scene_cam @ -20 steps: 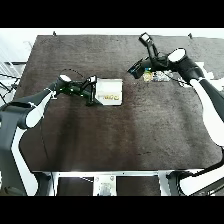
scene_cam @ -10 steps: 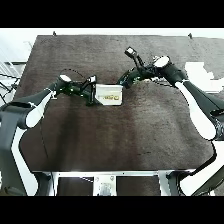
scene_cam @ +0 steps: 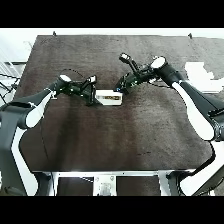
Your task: Fold the box and place the chain.
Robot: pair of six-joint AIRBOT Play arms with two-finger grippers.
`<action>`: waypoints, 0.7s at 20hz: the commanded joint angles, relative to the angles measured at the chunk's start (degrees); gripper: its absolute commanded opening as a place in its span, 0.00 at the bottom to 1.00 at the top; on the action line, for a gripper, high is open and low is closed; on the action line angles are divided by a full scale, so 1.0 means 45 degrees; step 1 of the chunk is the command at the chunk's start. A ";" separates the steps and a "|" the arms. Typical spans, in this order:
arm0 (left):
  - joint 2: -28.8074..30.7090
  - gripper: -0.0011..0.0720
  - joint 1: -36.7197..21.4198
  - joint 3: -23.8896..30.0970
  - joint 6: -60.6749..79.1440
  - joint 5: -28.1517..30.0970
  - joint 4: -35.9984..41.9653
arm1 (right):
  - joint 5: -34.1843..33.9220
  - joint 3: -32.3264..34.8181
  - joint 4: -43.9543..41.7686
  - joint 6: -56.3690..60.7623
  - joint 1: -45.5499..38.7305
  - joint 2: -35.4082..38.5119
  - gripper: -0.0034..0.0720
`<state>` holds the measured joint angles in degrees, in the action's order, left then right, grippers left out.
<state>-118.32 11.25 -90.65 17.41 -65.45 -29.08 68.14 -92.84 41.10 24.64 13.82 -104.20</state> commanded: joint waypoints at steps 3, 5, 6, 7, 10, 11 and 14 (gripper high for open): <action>0.0010 0.41 0.0000 0.0000 0.0000 0.0000 0.0000 | -0.0321 -0.0010 -0.0039 -0.0374 0.0491 -0.0010 0.55; 0.0010 0.40 0.0000 0.0000 0.0000 0.0005 0.0000 | -0.0505 -0.0010 -0.0029 -0.0593 0.0568 -0.0010 0.56; 0.0010 0.41 0.0000 0.0000 0.0000 0.0005 0.0000 | -0.0709 -0.0005 -0.0029 -0.0602 0.0602 -0.0024 0.56; 0.0010 0.41 0.0000 0.0000 0.0000 0.0000 0.0000 | -0.0913 -0.0005 0.0015 -0.0641 0.0646 -0.0039 0.56; 0.0010 0.41 0.0000 0.0000 0.0000 0.0000 0.0000 | -0.1098 0.0000 0.0223 -0.0641 0.0787 -0.0214 0.56; 0.0010 0.41 0.0000 0.0000 0.0000 0.0000 0.0000 | -0.1103 0.0000 0.0418 -0.0641 0.0860 -0.0306 0.56; 0.0010 0.41 0.0000 0.0000 0.0000 0.0000 0.0000 | -0.1185 0.0000 0.0685 -0.0651 0.0908 -0.0403 0.56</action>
<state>-118.32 11.25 -90.65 17.41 -65.43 -29.06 63.57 -92.84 42.83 21.85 17.58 -105.56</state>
